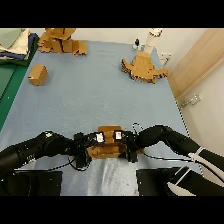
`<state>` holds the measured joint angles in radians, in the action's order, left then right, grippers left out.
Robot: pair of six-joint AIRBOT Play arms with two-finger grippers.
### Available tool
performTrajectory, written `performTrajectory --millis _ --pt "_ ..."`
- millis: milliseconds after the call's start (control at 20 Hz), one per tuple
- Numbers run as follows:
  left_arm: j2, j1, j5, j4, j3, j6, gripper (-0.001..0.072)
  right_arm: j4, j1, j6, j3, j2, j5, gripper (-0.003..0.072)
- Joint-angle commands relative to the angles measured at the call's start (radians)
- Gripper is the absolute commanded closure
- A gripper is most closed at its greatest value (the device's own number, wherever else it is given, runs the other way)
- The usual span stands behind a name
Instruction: Fold the box.
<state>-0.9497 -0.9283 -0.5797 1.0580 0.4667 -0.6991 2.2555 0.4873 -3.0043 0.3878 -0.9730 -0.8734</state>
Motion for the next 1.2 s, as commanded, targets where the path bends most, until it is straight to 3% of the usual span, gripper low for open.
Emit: performTrajectory --millis 0,100,500,550,600,900,1150 --pt "-0.024 -0.007 0.079 0.0 -0.001 0.01 0.0333 0.0 0.001 0.0 0.0 0.0 0.0 0.0193" --pt "-0.024 -0.007 0.098 -0.001 -0.001 0.038 0.0498 0.0 0.001 0.0 0.0 0.0 0.0 0.0193" --pt "-0.024 -0.02 0.08 -0.036 -0.001 0.038 0.051 0.0 0.001 0.0 0.0 0.0 0.0 0.0193" --pt "-0.024 -0.02 0.081 -0.049 -0.001 0.038 0.066 0.0 0.001 0.0 -0.001 0.0 0.0 0.0193" --pt "-0.024 -0.02 0.083 -0.062 -0.001 0.038 0.0677 0.0 0.001 0.0 0.0 0.0 0.0 0.0193" --pt "-0.024 -0.076 0.172 -0.114 -0.001 0.038 0.0678 0.0 0.001 0.0 -0.001 0.0 0.0 0.0193" --pt "-0.024 -0.063 0.125 -0.069 -0.019 0.037 0.0676 0.0 0.001 0.0 -0.001 0.0 0.0 0.0193"
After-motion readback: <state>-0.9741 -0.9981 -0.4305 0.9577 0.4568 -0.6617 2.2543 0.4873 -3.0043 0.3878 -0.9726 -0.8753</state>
